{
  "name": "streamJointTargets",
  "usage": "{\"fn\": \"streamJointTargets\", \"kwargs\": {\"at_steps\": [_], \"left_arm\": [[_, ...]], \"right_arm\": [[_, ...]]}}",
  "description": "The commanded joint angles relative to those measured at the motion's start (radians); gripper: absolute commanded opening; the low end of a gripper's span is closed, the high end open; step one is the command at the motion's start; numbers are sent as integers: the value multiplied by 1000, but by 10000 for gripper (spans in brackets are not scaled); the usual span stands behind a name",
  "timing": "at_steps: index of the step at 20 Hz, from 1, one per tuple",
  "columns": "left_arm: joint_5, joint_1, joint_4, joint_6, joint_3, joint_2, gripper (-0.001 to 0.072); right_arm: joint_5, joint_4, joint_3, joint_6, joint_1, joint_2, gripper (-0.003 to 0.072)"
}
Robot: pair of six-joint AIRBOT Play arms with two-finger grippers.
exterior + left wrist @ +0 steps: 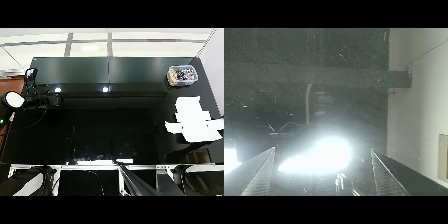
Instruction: Fold the box and place the chain.
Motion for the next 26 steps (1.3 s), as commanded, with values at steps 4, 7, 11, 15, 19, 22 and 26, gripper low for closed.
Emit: {"fn": "streamJointTargets", "kwargs": {"at_steps": [4, 7, 11, 15, 19, 22, 26], "left_arm": [[-1, -1, 1, 0, 1, 0, 706], [-3, -1, -2, 0, 1, 0, 706], [-1, -1, -1, 0, 2, 0, 706], [26, -3, -110, 4, 2, -2, 706], [22, -68, -392, 213, 3, -35, 706], [-101, -113, -668, 411, 35, -156, 706], [-360, -108, -904, 583, 140, -393, 706]], "right_arm": [[116, -19, -21, -33, 56, 53, 16], [84, 69, -146, -35, 124, 169, 16], [-8, 310, -436, -47, 257, 401, 16], [-312, 694, -861, -122, 474, 705, 16], [-656, 1083, -1121, -259, 881, 845, 16], [-909, 1107, -1138, -261, 1208, 845, 16], [-1046, 1109, -1138, -256, 1386, 845, 16]]}}
